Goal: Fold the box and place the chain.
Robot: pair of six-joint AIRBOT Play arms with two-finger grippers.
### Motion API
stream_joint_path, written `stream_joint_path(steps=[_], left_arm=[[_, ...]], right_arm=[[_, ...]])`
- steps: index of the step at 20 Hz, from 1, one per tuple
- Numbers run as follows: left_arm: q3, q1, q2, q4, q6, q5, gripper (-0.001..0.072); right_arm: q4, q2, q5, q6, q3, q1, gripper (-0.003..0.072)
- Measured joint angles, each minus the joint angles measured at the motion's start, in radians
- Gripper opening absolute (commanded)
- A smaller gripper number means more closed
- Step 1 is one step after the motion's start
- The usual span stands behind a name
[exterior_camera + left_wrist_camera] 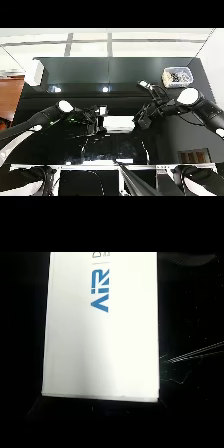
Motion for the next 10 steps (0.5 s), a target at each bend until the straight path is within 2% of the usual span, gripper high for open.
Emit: stream_joint_path(steps=[4, 10], left_arm=[[0.000, 0.000, 0.000, 0.000, -0.002, 0.000, 0.0464], [0.000, 0.000, 0.000, -0.001, -0.002, 0.001, 0.0464]], right_arm=[[0.250, -0.050, -0.021, 0.090, -0.045, 0.007, 0.0017], [0.370, -0.170, -0.115, 0.133, -0.063, 0.071, 0.0017]])
